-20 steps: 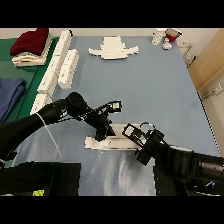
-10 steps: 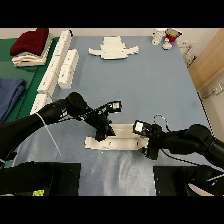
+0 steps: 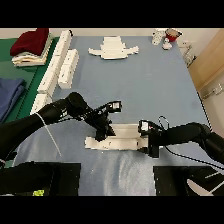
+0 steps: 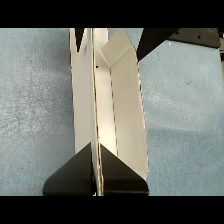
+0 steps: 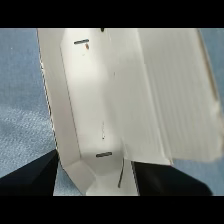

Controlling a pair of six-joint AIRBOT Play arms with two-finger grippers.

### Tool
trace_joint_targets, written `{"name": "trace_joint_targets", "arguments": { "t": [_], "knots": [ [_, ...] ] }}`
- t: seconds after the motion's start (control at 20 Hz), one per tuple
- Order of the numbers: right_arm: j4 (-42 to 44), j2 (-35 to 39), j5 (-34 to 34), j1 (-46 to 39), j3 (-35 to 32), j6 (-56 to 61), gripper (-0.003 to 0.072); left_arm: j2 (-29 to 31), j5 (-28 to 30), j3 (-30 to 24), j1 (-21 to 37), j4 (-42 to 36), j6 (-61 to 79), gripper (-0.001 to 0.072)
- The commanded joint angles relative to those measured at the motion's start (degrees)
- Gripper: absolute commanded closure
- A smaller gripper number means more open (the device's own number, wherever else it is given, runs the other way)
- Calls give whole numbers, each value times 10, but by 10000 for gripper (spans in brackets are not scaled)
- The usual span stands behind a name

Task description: Fold the box.

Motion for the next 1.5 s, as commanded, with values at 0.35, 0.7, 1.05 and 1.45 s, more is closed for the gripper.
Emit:
{"name": "trace_joint_targets", "arguments": {
  "t": [0.35, 0.7, 1.05, 1.45],
  "knots": [
    [3, -13, 1, -7, 3, -27, -28, 0, 0, 1, 0, 0, 0, 697],
    [5, -62, 11, 4, -1, -87, -17, 0, 0, 1, 0, 0, 0, 697],
    [12, -75, 60, 4, -17, -87, -2, 0, 0, 0, 0, 0, 0, 697],
    [10, -76, 88, 26, -26, -87, 42, 0, 0, 1, 0, 0, 0, 697]
  ]
}}
